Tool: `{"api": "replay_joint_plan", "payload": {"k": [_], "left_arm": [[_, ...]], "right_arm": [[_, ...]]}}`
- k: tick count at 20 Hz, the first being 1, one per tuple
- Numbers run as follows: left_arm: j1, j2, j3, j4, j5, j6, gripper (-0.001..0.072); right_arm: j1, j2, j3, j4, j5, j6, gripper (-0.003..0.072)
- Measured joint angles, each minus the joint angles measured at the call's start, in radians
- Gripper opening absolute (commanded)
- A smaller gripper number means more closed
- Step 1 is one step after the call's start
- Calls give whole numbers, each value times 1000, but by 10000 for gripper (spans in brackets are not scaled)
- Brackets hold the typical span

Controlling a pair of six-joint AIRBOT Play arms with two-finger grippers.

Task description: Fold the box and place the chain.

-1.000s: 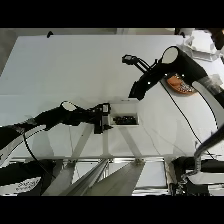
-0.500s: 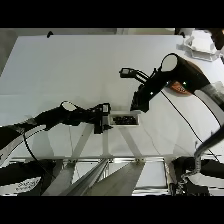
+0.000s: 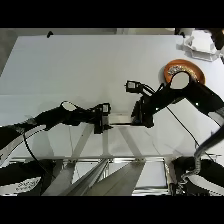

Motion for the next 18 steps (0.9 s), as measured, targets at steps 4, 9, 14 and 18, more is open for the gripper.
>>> {"api": "replay_joint_plan", "payload": {"k": [4,9,14,18], "left_arm": [[0,0,0,0,0,0,410],[0,0,0,0,0,0,410],[0,0,0,0,0,0,410],[0,0,0,0,0,0,410]], "right_arm": [[29,7,-16,13,-62,-6,414],[37,9,-21,54,-112,-8,334],[38,9,-21,77,-163,-9,353],[37,11,-21,119,-86,-10,381]]}}
